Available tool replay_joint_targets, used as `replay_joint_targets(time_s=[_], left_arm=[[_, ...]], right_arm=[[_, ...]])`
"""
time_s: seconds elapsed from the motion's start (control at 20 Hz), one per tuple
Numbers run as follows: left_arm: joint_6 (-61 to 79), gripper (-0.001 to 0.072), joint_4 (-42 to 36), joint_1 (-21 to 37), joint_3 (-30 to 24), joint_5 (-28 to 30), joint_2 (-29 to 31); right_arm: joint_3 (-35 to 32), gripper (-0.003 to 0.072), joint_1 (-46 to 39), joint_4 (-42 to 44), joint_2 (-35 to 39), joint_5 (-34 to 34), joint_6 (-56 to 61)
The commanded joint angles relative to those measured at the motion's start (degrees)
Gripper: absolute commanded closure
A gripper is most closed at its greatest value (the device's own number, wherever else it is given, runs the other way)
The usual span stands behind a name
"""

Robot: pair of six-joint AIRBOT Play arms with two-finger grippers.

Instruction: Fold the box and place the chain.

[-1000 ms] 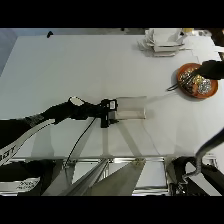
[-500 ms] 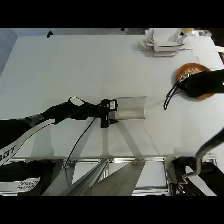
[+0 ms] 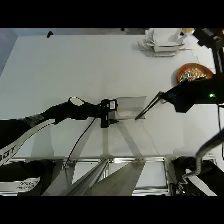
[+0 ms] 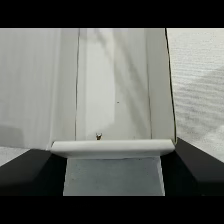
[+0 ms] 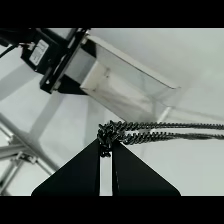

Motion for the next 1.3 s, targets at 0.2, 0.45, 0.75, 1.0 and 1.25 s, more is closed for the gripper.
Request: replay_joint_targets(time_s=[0.2,0.45,0.75,1.0,1.25], left_arm=[[0.00,0.0694,0.02,0.00,0.00,0.02,-0.02],[0.00,0.0694,0.00,0.00,0.00,0.02,-0.02],[0.00,0.0694,0.00,0.00,0.00,0.02,-0.02],[0.00,0.0694,0.00,0.00,0.00,0.02,-0.02],[0.00,0.0694,0.00,0.00,0.00,0.02,-0.02]], right_arm=[[-11.69,0.0670,5.29,2.36,-0.15,-14.93,-1.68],[-16.11,0.0669,5.29,2.27,-0.35,-17.18,-1.77],[-21.97,0.0669,5.29,1.07,-0.44,-22.86,-1.79],[-24.90,0.0668,5.29,0.96,-4.37,-23.58,-4.61],[-24.81,0.0546,5.20,-0.42,-6.23,-23.65,-4.59]])
